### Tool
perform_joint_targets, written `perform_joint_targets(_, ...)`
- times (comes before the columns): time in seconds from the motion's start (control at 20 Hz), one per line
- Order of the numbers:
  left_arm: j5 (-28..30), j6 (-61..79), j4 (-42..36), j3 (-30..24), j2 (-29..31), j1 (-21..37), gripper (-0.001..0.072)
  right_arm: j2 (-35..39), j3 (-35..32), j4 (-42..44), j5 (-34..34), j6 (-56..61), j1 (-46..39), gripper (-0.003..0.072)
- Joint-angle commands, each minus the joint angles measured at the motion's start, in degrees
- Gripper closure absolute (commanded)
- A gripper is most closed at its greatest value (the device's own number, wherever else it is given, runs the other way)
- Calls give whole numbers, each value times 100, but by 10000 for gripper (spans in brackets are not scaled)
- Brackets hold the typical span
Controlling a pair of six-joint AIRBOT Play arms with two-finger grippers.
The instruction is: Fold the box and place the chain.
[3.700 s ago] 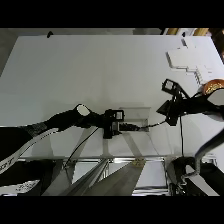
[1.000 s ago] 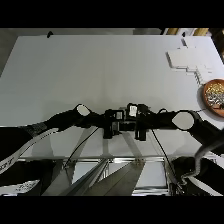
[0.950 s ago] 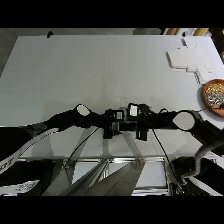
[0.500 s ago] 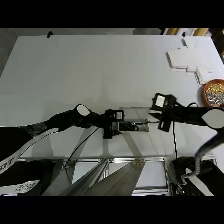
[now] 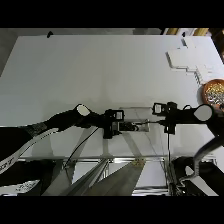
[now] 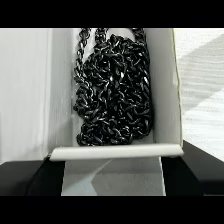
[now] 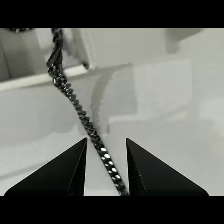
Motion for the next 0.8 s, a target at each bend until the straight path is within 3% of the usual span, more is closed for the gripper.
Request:
perform_joint_targets(0.0, 0, 0, 2, 2, 2, 0, 456, -236, -245, 81, -485, -564, 76, 411)
perform_joint_targets(0.3, 2, 0, 2, 2, 2, 0, 456, -581, -260, 422, -688, -769, 96, 438)
perform_joint_targets(0.45, 2, 0, 4, 4, 2, 0, 456, -605, -260, 424, -673, -763, 96, 640)
perform_joint_targets(0.5, 2, 0, 2, 2, 2, 0, 456, -579, -260, 417, -616, -761, 96, 654)
perform_joint_targets(0.75, 2, 0, 2, 2, 2, 0, 456, 798, -258, 422, -286, -595, 96, 670)
